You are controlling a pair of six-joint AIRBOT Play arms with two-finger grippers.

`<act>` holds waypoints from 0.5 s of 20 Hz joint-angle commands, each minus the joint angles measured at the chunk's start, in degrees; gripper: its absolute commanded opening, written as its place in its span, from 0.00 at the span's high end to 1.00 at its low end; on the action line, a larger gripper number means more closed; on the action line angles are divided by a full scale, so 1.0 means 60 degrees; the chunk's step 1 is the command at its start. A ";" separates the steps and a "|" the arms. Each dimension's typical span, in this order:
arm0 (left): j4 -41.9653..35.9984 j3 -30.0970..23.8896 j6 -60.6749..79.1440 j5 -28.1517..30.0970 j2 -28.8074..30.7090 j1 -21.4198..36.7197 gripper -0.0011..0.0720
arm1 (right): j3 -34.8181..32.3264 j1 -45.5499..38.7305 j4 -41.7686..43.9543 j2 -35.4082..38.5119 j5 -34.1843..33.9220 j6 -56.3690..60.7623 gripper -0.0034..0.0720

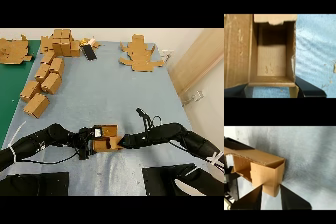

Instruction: Fold the box.

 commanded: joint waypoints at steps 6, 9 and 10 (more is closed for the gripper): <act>0.0004 0.0011 0.0000 0.0004 -0.0004 0.0004 0.34 | 0.1362 0.2087 -0.3734 -0.0991 0.0645 0.3799 0.52; 0.0004 0.0011 0.0000 0.0004 -0.0004 0.0004 0.34 | 0.2135 0.3096 -0.6237 -0.1483 0.0277 0.6364 0.52; 0.0007 0.0011 0.0000 0.0004 -0.0004 0.0004 0.34 | 0.2426 0.3417 -0.6885 -0.1657 -0.0084 0.7060 0.52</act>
